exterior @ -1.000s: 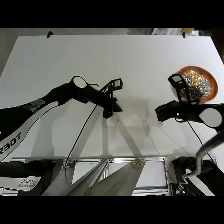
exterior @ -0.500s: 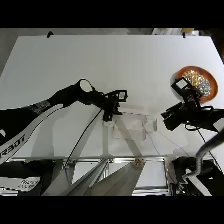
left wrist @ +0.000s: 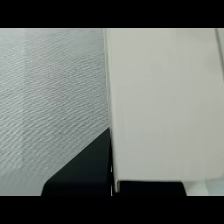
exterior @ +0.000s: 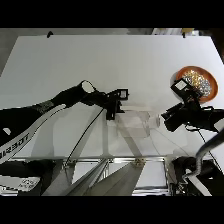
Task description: Fold the box and place the chain.
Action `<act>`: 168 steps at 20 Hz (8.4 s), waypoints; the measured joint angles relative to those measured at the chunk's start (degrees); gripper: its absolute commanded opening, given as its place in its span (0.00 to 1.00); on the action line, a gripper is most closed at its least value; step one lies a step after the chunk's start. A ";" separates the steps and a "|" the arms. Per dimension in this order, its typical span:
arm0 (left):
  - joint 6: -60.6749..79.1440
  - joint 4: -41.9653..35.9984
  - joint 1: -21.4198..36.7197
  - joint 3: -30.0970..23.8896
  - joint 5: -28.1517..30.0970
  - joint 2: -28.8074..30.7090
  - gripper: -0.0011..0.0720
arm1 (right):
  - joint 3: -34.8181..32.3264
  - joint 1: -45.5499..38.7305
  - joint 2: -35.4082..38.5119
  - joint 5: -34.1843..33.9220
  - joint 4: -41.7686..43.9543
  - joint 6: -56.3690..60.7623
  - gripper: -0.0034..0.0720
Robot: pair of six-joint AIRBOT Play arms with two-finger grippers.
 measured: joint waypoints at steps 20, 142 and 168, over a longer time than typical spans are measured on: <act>-6.36 6.64 -0.17 0.04 3.54 1.51 0.02 | 0.00 0.00 0.00 -0.04 -0.02 -0.85 0.44; -8.87 13.84 -0.24 3.30 -1.44 0.61 0.04 | -4.39 -7.06 -40.52 -13.62 43.32 -89.05 0.56; -8.92 13.66 -0.24 3.30 -1.38 0.63 0.04 | -4.39 -8.07 -40.76 -14.27 43.28 -89.35 0.57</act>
